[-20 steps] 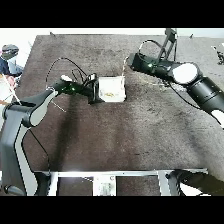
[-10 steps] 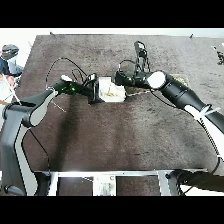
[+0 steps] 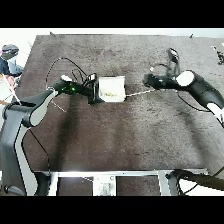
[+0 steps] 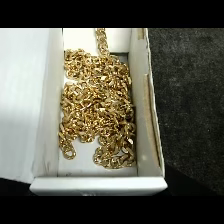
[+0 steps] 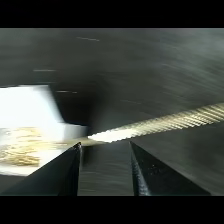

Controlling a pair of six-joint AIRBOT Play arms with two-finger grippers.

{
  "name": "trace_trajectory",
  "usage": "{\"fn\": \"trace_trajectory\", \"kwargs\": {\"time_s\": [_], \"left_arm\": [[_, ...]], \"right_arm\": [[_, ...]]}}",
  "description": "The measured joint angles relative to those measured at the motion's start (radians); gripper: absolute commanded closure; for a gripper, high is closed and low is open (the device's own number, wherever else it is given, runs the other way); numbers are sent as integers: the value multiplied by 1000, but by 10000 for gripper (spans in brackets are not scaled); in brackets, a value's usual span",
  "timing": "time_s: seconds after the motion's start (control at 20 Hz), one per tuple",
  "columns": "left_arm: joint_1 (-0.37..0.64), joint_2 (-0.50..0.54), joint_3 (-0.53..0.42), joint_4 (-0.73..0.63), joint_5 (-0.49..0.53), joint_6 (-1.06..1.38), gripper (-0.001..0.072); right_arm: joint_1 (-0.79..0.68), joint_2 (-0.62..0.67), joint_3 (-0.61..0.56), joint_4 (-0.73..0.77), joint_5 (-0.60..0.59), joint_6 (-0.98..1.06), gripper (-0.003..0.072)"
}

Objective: Fold the box and place the chain.

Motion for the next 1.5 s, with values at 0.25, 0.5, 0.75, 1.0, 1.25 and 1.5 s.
{"fn": "trace_trajectory", "kwargs": {"time_s": [0.25, 0.5, 0.75, 1.0, 1.25, 1.5], "left_arm": [[0, 0, 0, 0, 0, 0, 300], [0, 0, 0, 0, 0, 0, 300], [0, 0, 0, 0, 0, 0, 300], [0, 0, 0, 0, 0, 0, 300], [0, 0, 0, 0, 0, 0, 300], [0, 0, 0, 0, 0, 0, 300]], "right_arm": [[-122, -102, -50, 32, -95, 20, 327], [-148, -229, -14, 132, -186, 14, 353], [-131, -317, 49, 198, -238, -35, 677], [-70, -282, 82, 224, -193, -97, 677], [12, -115, 89, 201, -84, -140, 481], [-16, -63, 35, -1, -66, 5, 337]]}}
